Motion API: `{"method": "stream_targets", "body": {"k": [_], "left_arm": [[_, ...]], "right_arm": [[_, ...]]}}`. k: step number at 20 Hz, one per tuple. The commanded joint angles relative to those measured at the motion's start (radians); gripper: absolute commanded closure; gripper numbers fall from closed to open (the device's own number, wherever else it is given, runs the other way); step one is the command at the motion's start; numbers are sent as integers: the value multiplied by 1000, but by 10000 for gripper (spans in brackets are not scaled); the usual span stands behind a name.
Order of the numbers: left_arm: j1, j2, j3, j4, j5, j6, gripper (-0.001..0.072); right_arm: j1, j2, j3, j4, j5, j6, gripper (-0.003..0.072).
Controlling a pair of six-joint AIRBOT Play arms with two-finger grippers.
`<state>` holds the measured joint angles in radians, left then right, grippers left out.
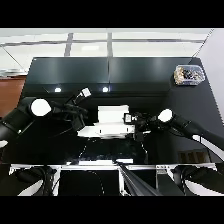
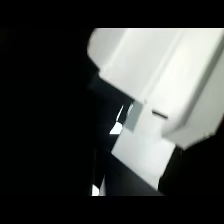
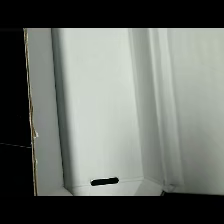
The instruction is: Fold the box and place the chain.
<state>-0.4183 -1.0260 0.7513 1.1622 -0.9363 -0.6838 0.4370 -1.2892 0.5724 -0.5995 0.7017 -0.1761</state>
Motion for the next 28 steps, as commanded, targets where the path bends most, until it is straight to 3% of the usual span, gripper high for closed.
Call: {"method": "stream_targets", "body": {"k": [1, 2, 3, 6, 10, 13, 22, 24, 26, 28], "left_arm": [[-9, 38, -21, 56, -88, 169, 275], [-15, 35, -40, 49, -64, 237, 38], [-25, 31, -63, 46, -28, 276, 0], [-50, 11, -122, 25, 70, 316, 0], [-76, -42, -131, -113, 112, 317, 0], [-85, -74, -131, -132, 154, 318, 0], [-104, -126, -131, -159, 146, 370, 9], [-104, -126, -131, -163, 149, 370, 41], [-104, -126, -131, -182, 142, 371, 187], [-103, -126, -131, -204, 144, 372, 261]], "right_arm": [[-1, 0, 0, 0, 0, 0, 269], [-1, 0, 0, 0, 0, 0, 269], [-1, 0, 0, 0, 0, 0, 269], [-1, 0, 0, 0, 0, 0, 269], [-1, 0, 0, 0, 0, 0, 269], [-1, 0, 0, 0, 0, 0, 269], [-1, 0, 0, 0, 0, 0, 269], [-1, 0, 0, 0, 0, 0, 269], [-1, 0, 0, 0, 0, 0, 269], [-1, 0, 0, 0, 0, 0, 269]]}}
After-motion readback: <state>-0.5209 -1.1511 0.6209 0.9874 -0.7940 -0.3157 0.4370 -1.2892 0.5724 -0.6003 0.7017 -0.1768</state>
